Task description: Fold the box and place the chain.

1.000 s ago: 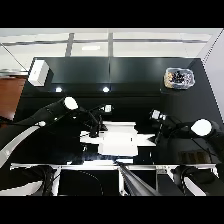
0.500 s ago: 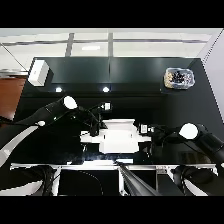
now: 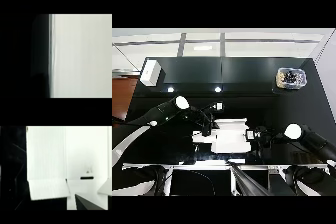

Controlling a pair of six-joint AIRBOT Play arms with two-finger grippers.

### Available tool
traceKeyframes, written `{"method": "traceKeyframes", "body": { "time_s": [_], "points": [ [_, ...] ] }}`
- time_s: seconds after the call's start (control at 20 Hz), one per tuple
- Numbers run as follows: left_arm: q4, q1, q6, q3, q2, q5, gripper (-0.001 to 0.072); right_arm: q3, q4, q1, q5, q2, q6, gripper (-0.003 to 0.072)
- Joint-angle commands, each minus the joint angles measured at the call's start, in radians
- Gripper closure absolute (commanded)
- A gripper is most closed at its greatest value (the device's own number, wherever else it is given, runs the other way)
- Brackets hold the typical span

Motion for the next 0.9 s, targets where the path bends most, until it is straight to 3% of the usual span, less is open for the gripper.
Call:
{"method": "traceKeyframes", "body": {
  "time_s": [0.0,0.7,0.85],
  "points": [
    [0.0,0.001,0.0,0.0,0.0,-0.001,0.0684,0.0,0.029,0.064,-0.106,-0.009,-0.028,-0.0029],
    [-0.028,0.001,0.0,0.0,0.0,0.0,0.0683,0.0,0.09,0.106,-0.111,-0.027,-0.017,-0.0022],
    [-0.03,0.001,0.0,0.0,0.0,-0.005,0.0683,0.013,0.07,0.093,-0.124,-0.018,0.071,-0.0022]
  ]
}}
